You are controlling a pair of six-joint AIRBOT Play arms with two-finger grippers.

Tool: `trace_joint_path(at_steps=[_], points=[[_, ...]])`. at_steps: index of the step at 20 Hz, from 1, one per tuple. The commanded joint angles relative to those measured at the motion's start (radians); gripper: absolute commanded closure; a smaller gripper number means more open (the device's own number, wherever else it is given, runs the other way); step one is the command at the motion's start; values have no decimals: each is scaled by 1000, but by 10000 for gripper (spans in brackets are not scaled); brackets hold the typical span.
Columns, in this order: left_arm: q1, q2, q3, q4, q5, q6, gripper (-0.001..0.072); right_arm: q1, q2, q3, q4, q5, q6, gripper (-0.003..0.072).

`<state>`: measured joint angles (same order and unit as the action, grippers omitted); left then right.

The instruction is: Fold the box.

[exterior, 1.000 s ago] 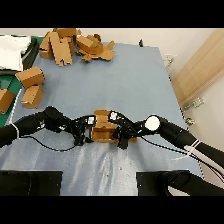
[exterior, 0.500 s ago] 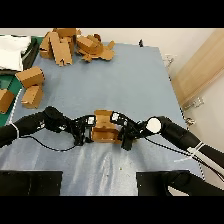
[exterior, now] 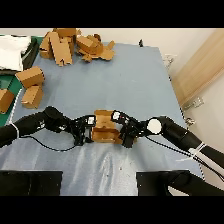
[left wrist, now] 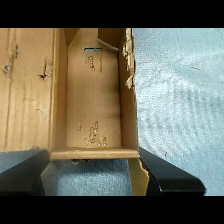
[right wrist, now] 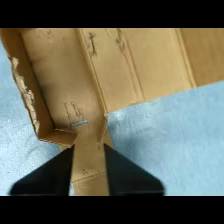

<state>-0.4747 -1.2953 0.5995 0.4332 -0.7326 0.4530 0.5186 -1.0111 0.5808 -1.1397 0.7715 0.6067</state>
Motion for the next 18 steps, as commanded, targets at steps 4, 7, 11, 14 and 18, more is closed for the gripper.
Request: trace_joint_path(at_steps=[4, 7, 11, 14, 18], points=[[1, 0, 1, 0, 0, 0, 259, 1, -11, 0, 50, -60, -104, 473], [1, 0, 1, 0, 0, 0, 259, 1, -44, 0, 133, -53, -172, 590], [1, 0, 1, 0, 0, 0, 259, 1, -86, 0, 243, -50, -280, 606], [1, 0, 1, 0, 0, 0, 259, 1, -103, 0, 247, -76, -302, 604], [1, 0, 1, 0, 0, 0, 259, 1, -112, 0, 256, -87, -301, 595]])
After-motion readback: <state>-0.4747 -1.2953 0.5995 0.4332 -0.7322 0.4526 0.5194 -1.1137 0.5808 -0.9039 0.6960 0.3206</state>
